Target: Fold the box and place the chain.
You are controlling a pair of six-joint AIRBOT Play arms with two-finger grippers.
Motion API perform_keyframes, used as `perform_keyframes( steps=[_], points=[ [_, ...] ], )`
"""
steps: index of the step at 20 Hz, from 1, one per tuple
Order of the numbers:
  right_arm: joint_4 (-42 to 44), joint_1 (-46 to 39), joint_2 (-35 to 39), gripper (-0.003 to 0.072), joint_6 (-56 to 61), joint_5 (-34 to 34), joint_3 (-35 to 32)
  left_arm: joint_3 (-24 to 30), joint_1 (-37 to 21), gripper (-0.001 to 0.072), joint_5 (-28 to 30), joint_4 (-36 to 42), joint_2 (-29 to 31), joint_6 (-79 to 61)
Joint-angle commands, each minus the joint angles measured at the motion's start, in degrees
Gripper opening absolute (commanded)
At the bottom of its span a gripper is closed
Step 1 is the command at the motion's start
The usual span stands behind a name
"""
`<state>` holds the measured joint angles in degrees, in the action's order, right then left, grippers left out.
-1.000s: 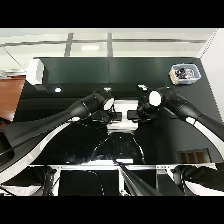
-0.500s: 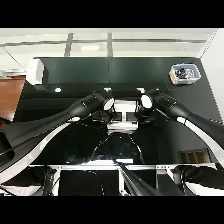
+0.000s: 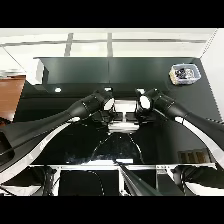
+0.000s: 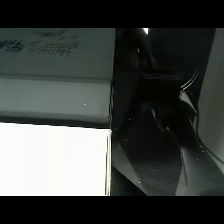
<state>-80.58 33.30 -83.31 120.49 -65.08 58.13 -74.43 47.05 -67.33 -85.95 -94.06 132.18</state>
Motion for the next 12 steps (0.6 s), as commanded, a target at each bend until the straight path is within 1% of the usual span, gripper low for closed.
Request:
perform_keyframes(
  steps=[1, 4, 5, 6, 7, 9, 10, 11, 12],
  points=[
    [0.0, 0.0, -0.2, 0.0012, 0.0, -0.2, 0.1, 0.0, 0.0, 0.0022, -0.2, -0.3, 0.0, -0.2],
    [0.0, 0.0, -0.2, 0.0015, 0.0, -0.5, 0.1, 0.0, 0.0, 0.0022, -0.2, -0.3, 0.0, -0.2],
    [0.1, 0.0, -0.2, 0.0067, 0.0, -0.5, 0.1, 0.0, 0.0, 0.0022, -0.2, -0.3, 0.0, -0.2],
    [0.2, 0.0, -0.2, 0.0222, 0.0, -0.5, 0.1, 0.0, 0.0, 0.0023, -0.2, -0.3, 0.0, -0.2],
    [0.5, 0.0, -0.2, 0.025, 0.0, -0.5, 0.1, 0.0, 0.0, 0.0022, -0.2, -0.3, 0.0, -0.2],
    [0.6, 0.0, -0.2, 0.0247, 0.0, -0.4, 0.1, 0.0, 0.0, 0.0022, -0.2, -0.3, 0.0, -0.2],
    [0.6, 0.0, -0.2, 0.0189, 0.0, -0.4, 0.1, 0.0, 0.0, 0.0022, -0.2, -0.3, 0.0, -0.2],
    [0.6, 0.0, -0.2, 0.0009, 0.0, -0.4, 0.1, 0.0, 0.0, 0.0022, -0.2, -0.3, 0.0, -0.2],
    [0.6, 0.0, -0.2, 0.0013, 0.0, -0.2, 0.1, 0.0, 0.0, 0.0022, -0.2, -0.3, 0.0, -0.2]
  ],
)
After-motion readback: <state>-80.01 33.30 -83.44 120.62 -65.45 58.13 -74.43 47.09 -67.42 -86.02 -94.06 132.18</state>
